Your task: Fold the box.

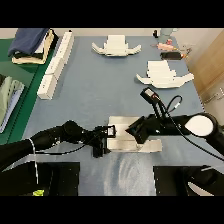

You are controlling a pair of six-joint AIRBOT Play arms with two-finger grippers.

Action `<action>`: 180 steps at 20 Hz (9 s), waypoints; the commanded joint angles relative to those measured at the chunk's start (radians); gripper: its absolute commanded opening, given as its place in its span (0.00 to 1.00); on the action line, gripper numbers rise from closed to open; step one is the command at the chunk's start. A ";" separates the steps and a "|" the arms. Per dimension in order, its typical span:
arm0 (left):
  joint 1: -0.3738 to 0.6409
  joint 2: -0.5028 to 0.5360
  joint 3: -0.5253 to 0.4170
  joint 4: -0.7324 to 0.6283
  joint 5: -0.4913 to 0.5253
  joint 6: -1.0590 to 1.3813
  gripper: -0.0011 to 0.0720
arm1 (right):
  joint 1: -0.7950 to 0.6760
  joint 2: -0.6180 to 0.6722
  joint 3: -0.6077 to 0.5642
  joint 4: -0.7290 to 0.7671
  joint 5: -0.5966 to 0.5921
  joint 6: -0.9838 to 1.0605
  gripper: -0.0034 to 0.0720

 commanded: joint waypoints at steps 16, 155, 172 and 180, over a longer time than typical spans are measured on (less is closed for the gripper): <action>0.000 0.000 0.001 0.000 0.001 0.000 0.67 | 0.000 0.235 -0.315 -0.258 -0.005 -0.622 0.72; 0.000 0.000 0.001 0.000 0.001 0.000 0.67 | 0.326 -0.487 0.199 -0.600 0.370 1.409 0.64; 0.000 0.000 0.001 0.000 0.001 0.000 0.67 | 0.196 -0.119 0.257 -0.853 0.618 1.334 0.05; 0.000 0.000 0.001 0.000 0.001 0.000 0.67 | -0.446 -0.357 0.232 -0.219 0.378 0.552 0.05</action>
